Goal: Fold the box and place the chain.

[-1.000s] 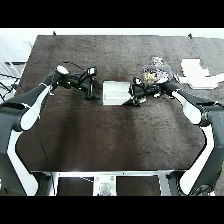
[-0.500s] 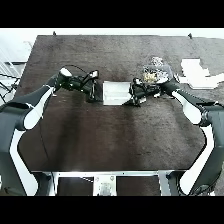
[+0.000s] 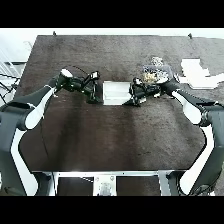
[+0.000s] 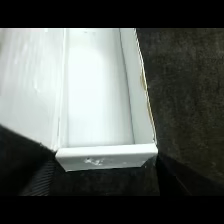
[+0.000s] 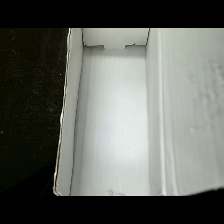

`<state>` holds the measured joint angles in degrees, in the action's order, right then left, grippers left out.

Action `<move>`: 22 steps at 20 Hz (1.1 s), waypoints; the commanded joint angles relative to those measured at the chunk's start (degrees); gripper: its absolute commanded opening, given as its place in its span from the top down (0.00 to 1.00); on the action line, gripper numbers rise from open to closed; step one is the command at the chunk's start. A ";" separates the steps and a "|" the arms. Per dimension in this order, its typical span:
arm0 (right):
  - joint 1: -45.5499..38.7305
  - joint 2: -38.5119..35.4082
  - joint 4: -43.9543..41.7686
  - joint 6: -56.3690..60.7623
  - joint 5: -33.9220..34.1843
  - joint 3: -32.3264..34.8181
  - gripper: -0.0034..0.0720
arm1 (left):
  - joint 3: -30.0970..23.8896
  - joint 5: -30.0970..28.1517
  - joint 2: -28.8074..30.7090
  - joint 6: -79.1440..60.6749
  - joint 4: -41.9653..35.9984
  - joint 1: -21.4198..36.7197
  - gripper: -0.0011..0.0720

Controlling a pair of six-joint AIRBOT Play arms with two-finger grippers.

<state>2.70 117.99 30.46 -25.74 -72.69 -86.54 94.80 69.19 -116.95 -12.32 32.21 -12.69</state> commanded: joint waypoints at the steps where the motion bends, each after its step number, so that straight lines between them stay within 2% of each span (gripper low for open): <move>1: -0.02 -0.04 -0.02 -0.02 0.00 -0.02 0.38 | 0.00 0.04 -0.46 -0.20 0.31 0.11 0.01; 8: -0.02 -0.04 -0.02 -0.02 -0.02 -0.02 0.38 | 0.00 -5.16 -1.38 -0.17 0.39 -2.75 0.01; 22: -0.02 -0.04 -0.02 -0.02 0.00 -0.02 0.38 | 0.02 -5.81 -3.04 -0.20 0.24 -2.69 0.01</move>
<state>2.70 117.99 30.46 -25.76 -72.69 -86.54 94.80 63.68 -119.74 -12.51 32.51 -15.40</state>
